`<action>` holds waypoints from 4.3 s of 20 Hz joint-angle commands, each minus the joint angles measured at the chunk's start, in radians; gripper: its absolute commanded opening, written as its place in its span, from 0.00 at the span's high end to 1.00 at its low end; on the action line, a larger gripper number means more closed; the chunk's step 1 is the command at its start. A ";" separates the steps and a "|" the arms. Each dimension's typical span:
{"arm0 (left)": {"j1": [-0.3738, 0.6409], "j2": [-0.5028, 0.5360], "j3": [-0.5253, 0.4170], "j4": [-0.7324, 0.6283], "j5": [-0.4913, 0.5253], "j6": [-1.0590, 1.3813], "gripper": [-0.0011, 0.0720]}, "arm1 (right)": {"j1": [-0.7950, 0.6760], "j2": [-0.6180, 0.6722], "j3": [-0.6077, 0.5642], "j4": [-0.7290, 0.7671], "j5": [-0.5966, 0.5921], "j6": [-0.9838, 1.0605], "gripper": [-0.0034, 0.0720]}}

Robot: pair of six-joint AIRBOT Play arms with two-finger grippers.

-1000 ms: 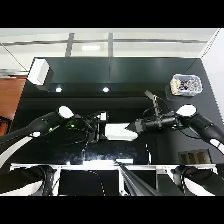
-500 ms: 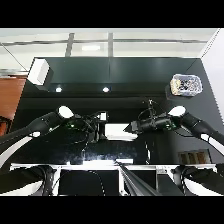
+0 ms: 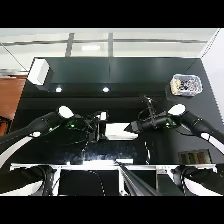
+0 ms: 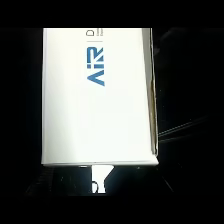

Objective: Fold the box and place the chain.

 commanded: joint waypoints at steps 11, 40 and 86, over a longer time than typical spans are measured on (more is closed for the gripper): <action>-0.013 0.233 0.020 0.272 -0.100 -0.251 0.00 | -0.515 0.259 0.142 -0.204 0.328 0.045 0.94; -0.214 -0.159 0.427 0.252 -0.179 -0.559 0.02 | -0.527 0.259 0.141 -0.208 0.267 0.003 0.94; 0.095 -0.004 0.426 0.891 -0.293 -1.193 0.61 | -0.527 0.259 0.141 -0.241 0.278 0.019 0.94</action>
